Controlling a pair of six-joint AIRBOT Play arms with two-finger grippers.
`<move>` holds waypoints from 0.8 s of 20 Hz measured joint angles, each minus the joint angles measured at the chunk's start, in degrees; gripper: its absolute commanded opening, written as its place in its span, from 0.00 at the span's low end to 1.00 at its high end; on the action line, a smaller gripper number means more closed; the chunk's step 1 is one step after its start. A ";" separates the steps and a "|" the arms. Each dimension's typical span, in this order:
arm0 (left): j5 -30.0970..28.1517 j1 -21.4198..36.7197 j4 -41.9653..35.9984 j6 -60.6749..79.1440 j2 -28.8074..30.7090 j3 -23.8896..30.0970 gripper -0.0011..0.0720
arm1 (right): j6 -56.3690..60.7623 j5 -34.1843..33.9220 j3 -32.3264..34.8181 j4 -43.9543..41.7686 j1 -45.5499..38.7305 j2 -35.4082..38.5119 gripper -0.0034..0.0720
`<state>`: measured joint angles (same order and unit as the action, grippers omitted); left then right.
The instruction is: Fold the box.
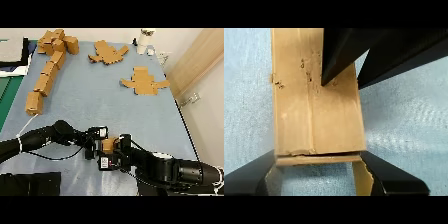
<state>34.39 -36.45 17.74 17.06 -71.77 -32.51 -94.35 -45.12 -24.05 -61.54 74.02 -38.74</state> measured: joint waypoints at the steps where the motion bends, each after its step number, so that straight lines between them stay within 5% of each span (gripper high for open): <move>1: 0.00 0.00 0.00 0.02 0.02 -0.02 0.73 | -0.02 -0.31 0.00 -0.15 0.00 0.26 0.32; 2: -0.02 0.00 0.02 0.02 0.00 0.00 0.73 | -0.02 -0.48 0.00 -0.35 0.00 0.48 0.25; 16: -0.02 0.00 0.11 0.02 0.00 0.00 0.73 | -0.15 -1.40 0.00 -2.19 -0.02 3.15 0.25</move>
